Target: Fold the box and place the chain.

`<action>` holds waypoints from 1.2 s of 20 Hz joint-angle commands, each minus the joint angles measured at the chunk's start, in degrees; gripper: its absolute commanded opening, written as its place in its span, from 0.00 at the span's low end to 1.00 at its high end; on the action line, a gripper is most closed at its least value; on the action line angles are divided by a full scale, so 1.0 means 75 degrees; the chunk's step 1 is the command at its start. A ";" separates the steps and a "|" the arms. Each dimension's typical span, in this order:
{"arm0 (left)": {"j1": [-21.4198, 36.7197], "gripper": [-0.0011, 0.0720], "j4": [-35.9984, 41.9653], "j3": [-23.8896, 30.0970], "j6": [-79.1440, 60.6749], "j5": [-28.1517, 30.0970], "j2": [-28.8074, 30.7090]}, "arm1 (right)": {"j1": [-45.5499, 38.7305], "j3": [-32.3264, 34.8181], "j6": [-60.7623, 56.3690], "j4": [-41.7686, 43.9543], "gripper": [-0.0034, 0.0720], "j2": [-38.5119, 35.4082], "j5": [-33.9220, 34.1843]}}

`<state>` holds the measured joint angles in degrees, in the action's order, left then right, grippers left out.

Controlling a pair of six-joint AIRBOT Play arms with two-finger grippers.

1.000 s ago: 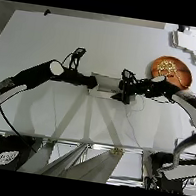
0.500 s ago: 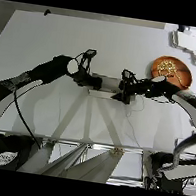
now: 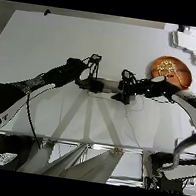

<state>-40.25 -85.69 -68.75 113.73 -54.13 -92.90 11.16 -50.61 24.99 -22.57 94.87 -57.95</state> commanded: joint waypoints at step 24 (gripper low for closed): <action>-0.0219 0.75 -0.0635 -0.0105 0.1582 -0.0035 0.0562 | -0.0006 -0.0006 -0.0012 -0.0012 0.57 0.0003 0.0017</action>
<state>-42.11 -90.37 -69.47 126.19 -53.47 -90.67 11.11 -50.61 24.91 -22.59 94.87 -57.78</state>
